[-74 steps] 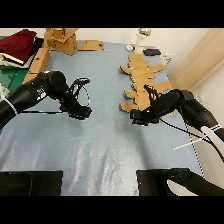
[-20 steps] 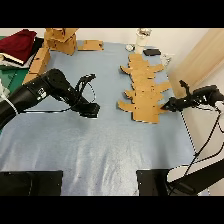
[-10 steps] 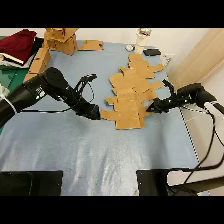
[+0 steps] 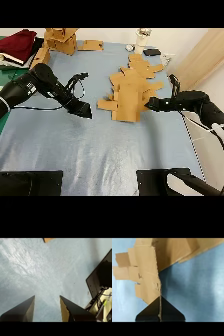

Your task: Fold the box.

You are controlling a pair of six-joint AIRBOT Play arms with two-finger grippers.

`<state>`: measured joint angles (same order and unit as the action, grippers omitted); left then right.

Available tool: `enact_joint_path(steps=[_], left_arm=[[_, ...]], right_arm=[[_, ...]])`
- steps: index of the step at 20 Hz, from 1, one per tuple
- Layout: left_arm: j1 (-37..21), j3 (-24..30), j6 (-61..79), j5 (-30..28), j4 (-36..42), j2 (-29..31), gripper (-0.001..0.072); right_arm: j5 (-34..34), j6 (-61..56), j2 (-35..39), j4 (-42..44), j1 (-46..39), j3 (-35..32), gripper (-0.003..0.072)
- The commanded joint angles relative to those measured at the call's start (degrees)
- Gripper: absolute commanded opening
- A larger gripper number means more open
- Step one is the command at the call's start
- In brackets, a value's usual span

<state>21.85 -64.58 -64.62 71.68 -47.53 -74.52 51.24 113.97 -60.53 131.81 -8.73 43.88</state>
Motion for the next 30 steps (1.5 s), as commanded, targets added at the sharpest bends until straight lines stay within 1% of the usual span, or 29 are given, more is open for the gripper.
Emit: enact_joint_path(steps=[1,3,5,8,10,13,16,19,23,28,30], left_arm=[[-0.76,0.02,2.34,1.29,-0.02,-0.02,0.0496],[-1.27,0.31,3.34,2.21,-0.07,-0.02,0.0496],[-2.49,1.75,3.89,2.78,0.00,-0.02,0.0496],[-5.66,5.09,5.33,4.22,0.04,0.00,0.0496],[-8.00,7.02,6.93,5.49,0.48,0.00,0.0497],[-11.47,9.84,11.69,4.70,4.35,-0.02,0.0496],[-13.75,12.61,14.19,1.20,5.25,-0.04,0.0496],[-14.43,14.40,15.96,-2.01,6.67,-0.83,0.0497],[-14.43,14.40,18.75,-2.03,12.76,-6.29,0.0498],[-14.43,14.40,20.39,-3.72,13.94,-12.11,0.0497],[-14.32,14.38,24.13,-3.91,18.99,-14.38,0.0497]], right_arm=[[-2.60,-4.04,2.01,-1.79,5.77,-1.66,0.0001],[3.15,-6.38,1.84,-4.50,8.74,-2.10,0.0001],[7.08,-9.64,2.73,-7.19,11.98,-3.61,0.0001],[9.31,-14.36,4.52,-9.75,17.00,-6.99,0.0001],[8.57,-15.45,5.64,-9.57,20.87,-9.27,0.0001],[3.91,-15.39,6.03,-9.44,26.99,-11.34,0.0001],[0.37,-13.79,6.10,-9.46,31.06,-11.76,0.0001],[-3.26,-10.10,7.26,-9.70,34.60,-11.76,0.0001],[-6.36,-9.35,7.39,-9.68,38.56,-11.76,0.0001],[-6.93,-9.38,8.79,-9.44,41.90,-11.74,0.0001],[-6.88,-9.42,8.76,-9.25,42.10,-11.76,0.0001]])
